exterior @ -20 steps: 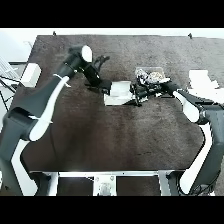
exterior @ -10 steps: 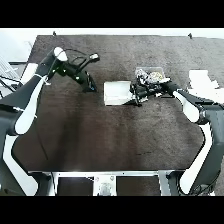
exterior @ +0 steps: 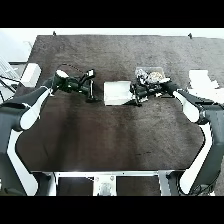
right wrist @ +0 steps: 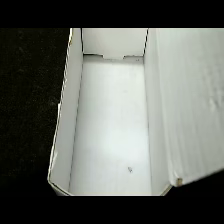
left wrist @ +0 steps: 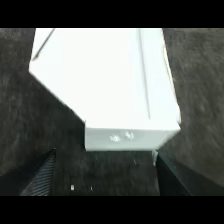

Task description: Fold the box and place the chain.

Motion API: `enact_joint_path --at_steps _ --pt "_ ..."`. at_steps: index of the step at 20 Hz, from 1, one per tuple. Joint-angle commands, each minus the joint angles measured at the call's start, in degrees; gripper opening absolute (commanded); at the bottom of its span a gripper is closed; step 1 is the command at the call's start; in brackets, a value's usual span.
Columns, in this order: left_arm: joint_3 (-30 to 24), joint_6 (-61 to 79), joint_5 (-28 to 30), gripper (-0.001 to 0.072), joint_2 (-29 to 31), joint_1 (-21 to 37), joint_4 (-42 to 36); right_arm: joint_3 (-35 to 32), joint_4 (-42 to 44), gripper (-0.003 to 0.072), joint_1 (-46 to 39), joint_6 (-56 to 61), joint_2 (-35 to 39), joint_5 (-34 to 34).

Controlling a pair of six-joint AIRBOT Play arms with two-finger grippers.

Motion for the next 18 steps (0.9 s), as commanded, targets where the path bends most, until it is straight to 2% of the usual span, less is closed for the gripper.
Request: enact_joint_path --at_steps 1,6,9,18 --pt "-0.52 1.88 2.49 0.072 -1.05 -1.03 -2.64 0.0 0.0 0.0582 0.04 -0.02 0.02 0.0" --pt "-0.52 1.88 2.58 0.072 -1.11 -2.05 -2.32 0.0 0.0 0.0583 0.04 0.0 0.02 0.02" --pt "-0.52 0.81 2.25 0.072 -1.11 -1.99 0.9 0.0 0.0 0.0583 0.04 0.0 0.02 0.0" --pt "-0.5 0.15 0.68 0.072 -1.11 -2.05 0.79 0.0 0.02 0.0583 0.04 0.0 0.02 0.0"
